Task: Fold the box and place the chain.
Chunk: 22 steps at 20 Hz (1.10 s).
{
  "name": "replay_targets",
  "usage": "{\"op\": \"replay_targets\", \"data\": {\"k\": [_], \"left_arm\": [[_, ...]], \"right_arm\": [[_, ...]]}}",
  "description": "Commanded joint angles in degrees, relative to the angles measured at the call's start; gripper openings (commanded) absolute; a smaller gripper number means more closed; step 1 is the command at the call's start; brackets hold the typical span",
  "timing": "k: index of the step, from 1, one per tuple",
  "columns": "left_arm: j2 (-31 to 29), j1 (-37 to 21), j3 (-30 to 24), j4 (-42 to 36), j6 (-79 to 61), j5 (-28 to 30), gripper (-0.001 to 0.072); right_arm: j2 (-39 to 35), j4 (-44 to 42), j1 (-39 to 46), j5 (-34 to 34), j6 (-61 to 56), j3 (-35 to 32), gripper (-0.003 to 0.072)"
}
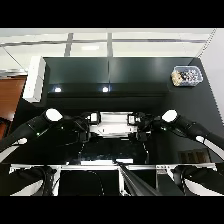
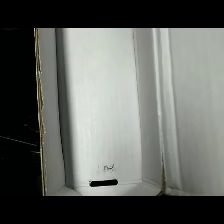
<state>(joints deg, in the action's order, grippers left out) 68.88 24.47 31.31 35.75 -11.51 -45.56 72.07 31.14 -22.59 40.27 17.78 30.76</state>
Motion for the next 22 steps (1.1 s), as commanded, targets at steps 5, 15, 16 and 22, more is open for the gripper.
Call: {"op": "replay_targets", "data": {"k": [5, 15, 16, 22], "left_arm": [[0.55, 1.18, 0.04, -4.98, -0.07, 0.57, 0.0213], [2.29, 5.97, -0.09, -9.55, 0.90, 7.06, 0.0214], [2.60, 5.92, -0.09, -10.60, 1.90, 7.78, 0.0215], [2.91, 5.99, -0.07, -11.13, 1.86, 7.65, 0.0048]], "right_arm": [[0.00, 0.00, -0.04, 0.02, 0.00, -0.02, 0.0198], [0.00, 0.00, -0.04, 0.02, 0.00, -0.02, 0.0198], [0.00, 0.00, -0.04, 0.00, 0.00, -0.02, 0.0198], [0.00, 0.00, -0.04, 0.00, 0.00, -0.02, 0.0198]]}}
